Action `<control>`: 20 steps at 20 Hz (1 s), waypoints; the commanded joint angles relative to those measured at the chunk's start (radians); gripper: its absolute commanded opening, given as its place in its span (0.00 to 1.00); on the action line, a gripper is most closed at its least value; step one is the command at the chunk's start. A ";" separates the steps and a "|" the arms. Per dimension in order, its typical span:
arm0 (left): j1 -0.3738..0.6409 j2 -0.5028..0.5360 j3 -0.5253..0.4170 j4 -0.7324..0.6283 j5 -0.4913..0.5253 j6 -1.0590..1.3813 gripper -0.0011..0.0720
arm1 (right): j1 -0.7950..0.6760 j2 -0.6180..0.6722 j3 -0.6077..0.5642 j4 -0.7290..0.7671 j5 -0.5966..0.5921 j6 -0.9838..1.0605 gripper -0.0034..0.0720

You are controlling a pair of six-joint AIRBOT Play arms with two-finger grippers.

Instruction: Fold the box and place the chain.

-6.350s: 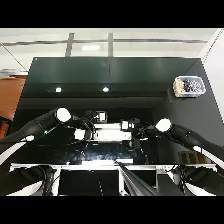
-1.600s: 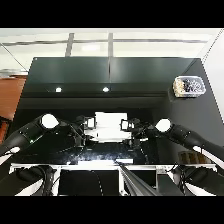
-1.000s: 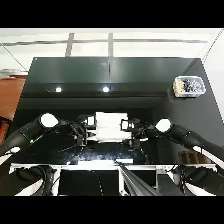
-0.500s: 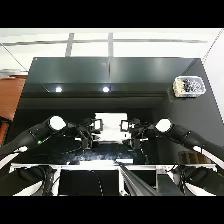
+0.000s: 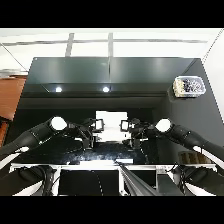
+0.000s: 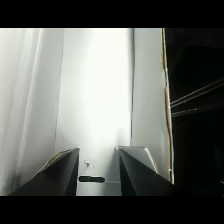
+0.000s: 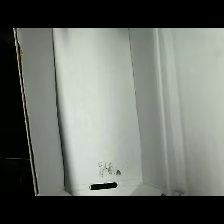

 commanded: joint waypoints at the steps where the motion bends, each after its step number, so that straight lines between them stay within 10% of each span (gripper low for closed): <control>1: 0.000 0.000 0.000 0.001 -0.001 -0.002 0.50 | 0.000 0.000 0.001 0.001 -0.001 0.000 0.74; 6: 0.000 0.007 0.003 0.017 -0.002 -0.004 0.50 | 0.000 0.000 0.001 0.001 -0.001 0.000 0.74; 8: 0.016 0.041 0.016 0.107 -0.007 -0.109 0.05 | 0.000 0.000 0.001 0.000 -0.001 0.000 0.74; 13: 0.195 0.228 0.021 0.360 -0.153 -0.584 0.05 | 0.000 0.000 0.001 0.001 -0.001 0.000 0.74; 20: 0.718 0.261 -0.012 0.389 -0.446 -1.293 0.06 | 0.000 0.000 0.001 0.001 -0.001 0.000 0.74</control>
